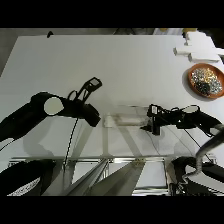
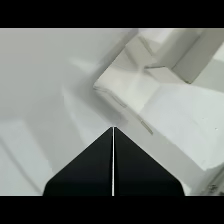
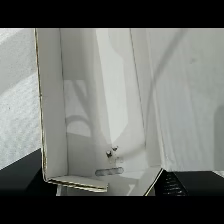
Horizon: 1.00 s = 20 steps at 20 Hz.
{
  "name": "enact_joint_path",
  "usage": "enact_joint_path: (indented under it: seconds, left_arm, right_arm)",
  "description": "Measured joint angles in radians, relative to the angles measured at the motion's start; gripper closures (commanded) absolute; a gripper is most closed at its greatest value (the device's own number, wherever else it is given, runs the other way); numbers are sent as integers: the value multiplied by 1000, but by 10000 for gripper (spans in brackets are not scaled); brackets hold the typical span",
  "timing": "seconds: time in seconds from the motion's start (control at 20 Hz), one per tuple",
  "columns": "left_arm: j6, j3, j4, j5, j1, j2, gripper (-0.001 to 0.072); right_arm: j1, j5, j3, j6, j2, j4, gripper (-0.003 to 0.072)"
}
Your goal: Fold the box and place the chain.
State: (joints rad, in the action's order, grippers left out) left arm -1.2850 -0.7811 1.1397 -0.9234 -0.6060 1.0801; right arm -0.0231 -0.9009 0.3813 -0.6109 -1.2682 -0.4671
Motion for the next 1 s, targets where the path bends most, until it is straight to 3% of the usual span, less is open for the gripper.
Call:
enact_joint_path:
  seconds: [0.15,0.55,0.95,1.0]
  left_arm:
    - [-166,13,3,-35,32,30,705]
    - [-267,22,-193,-1,21,277,705]
    - [-208,6,-357,55,-21,301,668]
    - [-206,0,-362,62,-24,294,619]
  right_arm:
    - [0,0,0,0,0,0,224]
    - [0,0,0,0,0,0,224]
    - [0,0,0,0,0,0,224]
    - [0,0,0,0,0,0,224]
